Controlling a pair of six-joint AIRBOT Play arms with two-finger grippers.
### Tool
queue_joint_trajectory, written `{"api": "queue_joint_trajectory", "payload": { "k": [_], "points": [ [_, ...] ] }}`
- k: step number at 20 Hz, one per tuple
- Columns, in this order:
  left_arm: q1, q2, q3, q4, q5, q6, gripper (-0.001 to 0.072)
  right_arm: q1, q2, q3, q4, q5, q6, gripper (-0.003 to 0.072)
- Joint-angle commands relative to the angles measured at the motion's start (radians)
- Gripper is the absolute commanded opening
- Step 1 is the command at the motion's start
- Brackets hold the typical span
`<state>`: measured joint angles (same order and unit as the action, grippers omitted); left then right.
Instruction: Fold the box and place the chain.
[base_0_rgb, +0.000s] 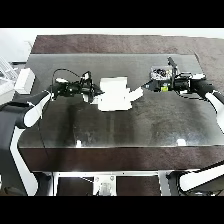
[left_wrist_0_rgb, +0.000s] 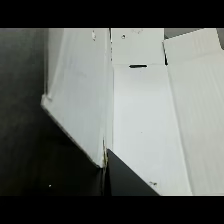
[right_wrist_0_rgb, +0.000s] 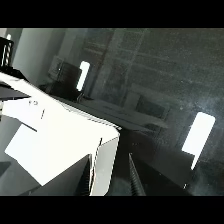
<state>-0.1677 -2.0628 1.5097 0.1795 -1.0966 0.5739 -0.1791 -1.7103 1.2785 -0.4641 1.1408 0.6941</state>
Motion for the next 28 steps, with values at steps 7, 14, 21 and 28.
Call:
{"api": "queue_joint_trajectory", "payload": {
  "k": [7,14,21,28],
  "points": [
    [0.000,-0.001,0.000,0.036,-0.004,0.002,0.0019,-0.018,-0.001,0.005,0.011,-0.007,0.001,0.0301],
    [0.000,0.000,0.000,0.039,-0.007,0.002,0.0019,-0.023,-0.001,0.006,0.012,-0.104,-0.149,0.0303],
    [0.000,0.000,0.000,0.025,0.005,0.002,0.0020,0.011,0.030,0.025,0.041,-0.046,-0.536,0.0387],
    [0.000,0.000,0.000,0.023,0.005,0.003,0.0020,0.143,0.196,-0.076,-0.143,0.090,-0.703,0.0387]
  ]
}}
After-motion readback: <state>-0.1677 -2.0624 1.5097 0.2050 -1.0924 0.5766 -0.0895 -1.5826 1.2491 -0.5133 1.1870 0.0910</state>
